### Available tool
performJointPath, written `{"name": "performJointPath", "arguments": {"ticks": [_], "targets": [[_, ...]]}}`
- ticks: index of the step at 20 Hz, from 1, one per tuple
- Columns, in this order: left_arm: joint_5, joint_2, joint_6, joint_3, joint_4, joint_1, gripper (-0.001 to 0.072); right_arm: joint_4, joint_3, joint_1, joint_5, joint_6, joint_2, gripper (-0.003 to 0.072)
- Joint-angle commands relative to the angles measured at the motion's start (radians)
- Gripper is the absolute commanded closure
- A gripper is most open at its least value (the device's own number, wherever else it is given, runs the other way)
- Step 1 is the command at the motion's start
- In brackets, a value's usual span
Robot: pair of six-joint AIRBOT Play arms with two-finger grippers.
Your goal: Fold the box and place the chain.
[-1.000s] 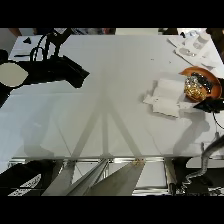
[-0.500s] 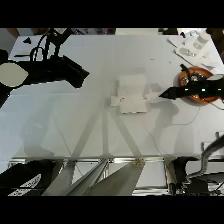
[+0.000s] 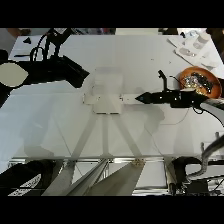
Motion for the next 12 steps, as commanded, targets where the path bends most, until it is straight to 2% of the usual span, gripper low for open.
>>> {"name": "performJointPath", "arguments": {"ticks": [1,12], "targets": [[0.000,0.000,0.000,0.001,0.000,0.000,0.0314,0.065,-0.022,0.019,-0.034,-0.044,0.000,0.0681],[0.000,0.000,0.000,0.001,0.000,0.000,0.0314,0.037,-0.022,0.019,-0.029,-0.044,0.000,0.0677]]}}
